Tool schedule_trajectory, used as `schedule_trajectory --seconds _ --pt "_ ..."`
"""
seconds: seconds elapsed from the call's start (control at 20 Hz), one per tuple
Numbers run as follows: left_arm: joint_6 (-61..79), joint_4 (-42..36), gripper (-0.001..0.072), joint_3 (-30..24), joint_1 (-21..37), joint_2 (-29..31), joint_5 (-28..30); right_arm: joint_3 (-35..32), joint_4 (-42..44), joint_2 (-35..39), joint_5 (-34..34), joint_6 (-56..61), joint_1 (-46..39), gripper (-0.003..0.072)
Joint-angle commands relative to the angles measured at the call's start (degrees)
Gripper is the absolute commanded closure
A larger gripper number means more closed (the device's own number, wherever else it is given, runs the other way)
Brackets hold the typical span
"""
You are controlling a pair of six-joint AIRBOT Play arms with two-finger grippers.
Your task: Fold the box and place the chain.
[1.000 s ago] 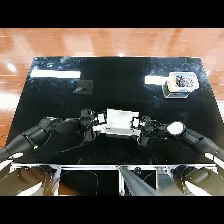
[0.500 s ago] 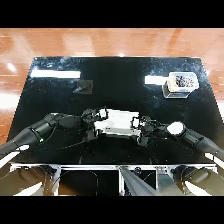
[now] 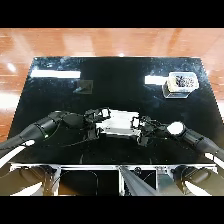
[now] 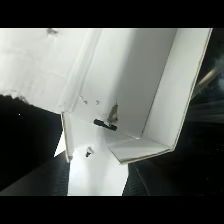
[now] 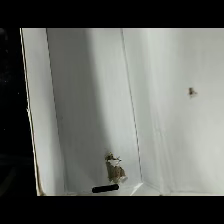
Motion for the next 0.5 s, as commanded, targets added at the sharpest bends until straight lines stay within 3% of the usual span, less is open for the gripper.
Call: schedule_trajectory --seconds 0.0,0.35,0.45 --pt "0.0 0.1 0.0272 0.4 -0.1 -0.2 0.7 0.0 0.0 0.0 0.0 0.0 0.0 0.0066" --pt "0.0 -0.1 0.0292 0.4 -2.3 -0.2 2.7 0.0 0.0 0.0 0.0 0.0 0.0 0.0067" --pt "0.0 -0.2 0.0407 0.4 -3.1 -0.2 1.6 0.0 0.0 0.0 0.0 0.0 0.0 0.0067"
